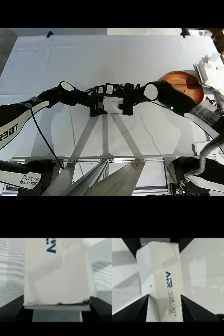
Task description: Fold the box and place the chain.
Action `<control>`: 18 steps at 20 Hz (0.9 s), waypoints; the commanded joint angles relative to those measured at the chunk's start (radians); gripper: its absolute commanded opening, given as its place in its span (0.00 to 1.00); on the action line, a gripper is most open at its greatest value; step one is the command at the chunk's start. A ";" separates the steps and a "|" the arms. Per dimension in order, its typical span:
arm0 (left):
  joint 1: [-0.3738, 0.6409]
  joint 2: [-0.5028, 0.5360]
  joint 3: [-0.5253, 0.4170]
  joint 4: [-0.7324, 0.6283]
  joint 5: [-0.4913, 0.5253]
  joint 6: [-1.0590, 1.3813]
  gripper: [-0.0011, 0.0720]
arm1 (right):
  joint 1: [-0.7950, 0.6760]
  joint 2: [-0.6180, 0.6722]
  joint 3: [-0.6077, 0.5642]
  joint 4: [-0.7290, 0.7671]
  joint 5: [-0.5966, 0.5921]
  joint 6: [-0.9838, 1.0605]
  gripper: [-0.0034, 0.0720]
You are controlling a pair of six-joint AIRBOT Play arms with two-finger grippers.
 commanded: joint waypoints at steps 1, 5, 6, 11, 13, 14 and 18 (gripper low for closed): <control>0.000 0.001 0.000 0.001 -0.001 0.000 0.37 | 0.001 0.022 0.000 0.002 -0.002 0.000 0.57; 0.000 0.001 0.000 0.001 -0.001 0.000 0.37 | 0.001 0.022 0.000 0.002 -0.001 0.000 0.46; 0.000 0.001 0.000 0.001 -0.001 0.000 0.37 | 0.001 0.022 0.000 0.002 -0.001 0.000 0.46; 0.000 0.001 0.000 0.001 -0.001 0.000 0.37 | 0.001 0.005 -0.002 0.006 -0.002 0.001 0.43; 0.000 0.001 0.000 0.001 -0.001 0.000 0.37 | 0.001 -0.012 -0.002 0.021 -0.008 0.008 0.43; 0.000 0.001 0.000 0.001 -0.001 0.000 0.37 | 0.001 -0.018 -0.002 0.024 -0.010 0.010 0.43; 0.000 0.001 0.000 0.001 -0.001 0.000 0.37 | 0.001 -0.025 -0.002 0.030 -0.003 0.011 0.44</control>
